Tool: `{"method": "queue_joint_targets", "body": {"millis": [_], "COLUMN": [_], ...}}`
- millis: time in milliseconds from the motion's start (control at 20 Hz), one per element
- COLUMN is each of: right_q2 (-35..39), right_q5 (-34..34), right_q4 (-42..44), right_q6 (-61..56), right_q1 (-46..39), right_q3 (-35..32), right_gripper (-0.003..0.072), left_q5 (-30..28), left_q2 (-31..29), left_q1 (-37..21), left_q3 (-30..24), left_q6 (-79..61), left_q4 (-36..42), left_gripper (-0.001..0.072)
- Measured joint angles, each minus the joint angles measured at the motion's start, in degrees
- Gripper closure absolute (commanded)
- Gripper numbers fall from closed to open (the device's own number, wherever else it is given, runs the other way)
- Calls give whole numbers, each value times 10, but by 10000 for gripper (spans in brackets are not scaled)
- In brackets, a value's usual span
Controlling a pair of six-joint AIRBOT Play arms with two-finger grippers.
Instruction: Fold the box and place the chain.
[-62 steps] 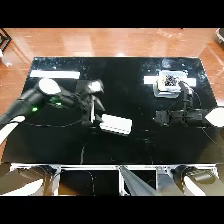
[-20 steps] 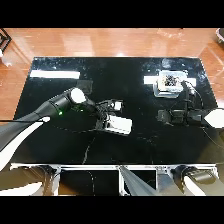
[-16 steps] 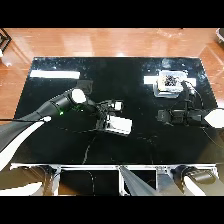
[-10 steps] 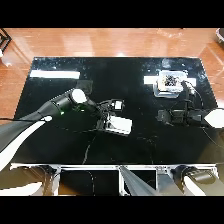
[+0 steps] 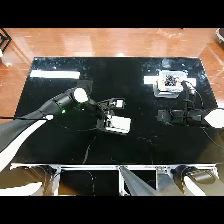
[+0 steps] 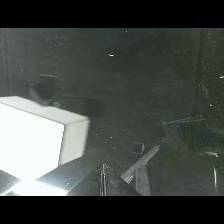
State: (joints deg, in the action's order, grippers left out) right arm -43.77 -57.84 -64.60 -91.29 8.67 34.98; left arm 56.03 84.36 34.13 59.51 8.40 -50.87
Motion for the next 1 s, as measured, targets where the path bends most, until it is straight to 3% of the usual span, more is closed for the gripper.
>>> {"method": "queue_joint_targets", "body": {"millis": [300,450,600,800,1000], "right_q2": [0,0,0,0,0], "right_q5": [1,2,5,6,13], "right_q4": [0,0,0,8,15], "right_q6": [0,0,0,0,0], "right_q1": [0,0,0,0,0], "right_q3": [0,0,0,0,0], "right_gripper": [663,664,664,663,663], "left_q5": [99,122,123,48,-56], "left_q2": [-17,-36,-45,-40,-6], "left_q1": [-25,-91,-193,-354,-471], "left_q3": [84,120,145,157,181], "left_q6": [167,243,312,380,411], "left_q4": [-120,-154,-171,-169,-153], "left_gripper": [688,688,687,687,686]}}
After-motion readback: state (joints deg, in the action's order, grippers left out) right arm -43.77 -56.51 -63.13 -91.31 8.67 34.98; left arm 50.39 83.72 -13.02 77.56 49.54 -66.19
